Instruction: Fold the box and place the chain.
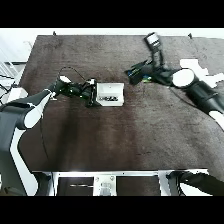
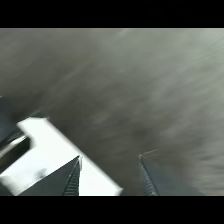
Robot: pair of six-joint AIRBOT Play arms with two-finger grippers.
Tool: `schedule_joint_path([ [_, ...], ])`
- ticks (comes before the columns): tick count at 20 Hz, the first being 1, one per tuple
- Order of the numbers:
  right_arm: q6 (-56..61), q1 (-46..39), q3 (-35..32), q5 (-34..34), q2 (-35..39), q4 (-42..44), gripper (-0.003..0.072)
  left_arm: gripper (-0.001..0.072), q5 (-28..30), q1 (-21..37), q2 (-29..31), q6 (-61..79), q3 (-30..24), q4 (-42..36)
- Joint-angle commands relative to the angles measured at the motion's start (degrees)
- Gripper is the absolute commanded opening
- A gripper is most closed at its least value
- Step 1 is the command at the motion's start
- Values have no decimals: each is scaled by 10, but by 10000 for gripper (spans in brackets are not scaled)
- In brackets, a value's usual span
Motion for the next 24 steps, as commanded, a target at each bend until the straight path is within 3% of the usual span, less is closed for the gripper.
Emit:
schedule_joint_path([
  [1,-69,-45,26,2,-6,3,374,362,1,0,0,0,0,0],
  [6,-250,-91,153,218,-154,170,368,362,1,0,0,0,0,0],
  [11,-267,-108,275,342,-299,185,366,362,1,0,0,0,0,0],
  [13,-267,-103,298,348,-330,185,363,362,1,0,0,0,0,0],
  [14,-267,-100,303,349,-339,186,321,362,0,0,0,0,0,0],
  [24,-264,-64,307,429,-361,154,319,362,1,0,0,0,0,0],
])
